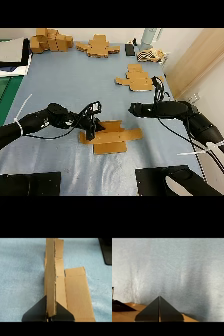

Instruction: Fold the box.

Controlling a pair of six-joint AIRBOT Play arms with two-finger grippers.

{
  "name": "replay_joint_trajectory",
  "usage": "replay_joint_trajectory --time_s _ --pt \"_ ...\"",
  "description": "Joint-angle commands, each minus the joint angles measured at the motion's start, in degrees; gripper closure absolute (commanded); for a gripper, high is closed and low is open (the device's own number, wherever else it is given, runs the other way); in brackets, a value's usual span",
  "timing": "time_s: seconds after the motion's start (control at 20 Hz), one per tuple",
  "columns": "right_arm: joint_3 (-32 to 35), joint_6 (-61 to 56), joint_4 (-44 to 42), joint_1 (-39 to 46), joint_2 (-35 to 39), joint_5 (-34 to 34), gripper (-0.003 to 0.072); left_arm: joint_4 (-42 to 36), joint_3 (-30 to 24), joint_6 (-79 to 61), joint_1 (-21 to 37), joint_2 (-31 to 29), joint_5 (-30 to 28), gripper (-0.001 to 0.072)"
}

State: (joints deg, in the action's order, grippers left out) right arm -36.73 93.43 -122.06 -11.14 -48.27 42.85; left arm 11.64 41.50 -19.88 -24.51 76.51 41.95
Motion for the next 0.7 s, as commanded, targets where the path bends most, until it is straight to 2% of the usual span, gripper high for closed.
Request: replay_joint_trajectory --time_s 0.0,0.2,0.35,0.45,0.55,0.65 --pt "0.02 0.0 0.44 -0.02 -0.48 0.15 0.068 0.13 0.0 -0.02 -0.02 0.04 0.0 0.0695" --pt "0.02 -2.71 0.9 0.0 -4.04 3.91 0.0681 0.11 0.0 -0.02 -0.04 0.04 0.02 0.0696" --pt "0.02 -4.13 2.21 -0.48 -4.63 11.26 0.0681 0.11 0.0 -0.02 -0.04 0.04 0.04 0.0696" --pt "0.02 -7.17 7.72 -2.29 -2.32 15.26 0.0682 0.11 0.0 -0.02 -0.04 0.04 0.02 0.0696" --pt "0.02 -12.57 17.11 -4.52 1.09 19.65 0.0682 0.11 0.0 -0.02 -0.04 0.04 0.02 0.0696" --pt "0.09 -13.46 19.93 -8.61 5.22 25.59 0.0682 0.11 0.0 -0.02 -0.04 0.04 0.02 0.0695"
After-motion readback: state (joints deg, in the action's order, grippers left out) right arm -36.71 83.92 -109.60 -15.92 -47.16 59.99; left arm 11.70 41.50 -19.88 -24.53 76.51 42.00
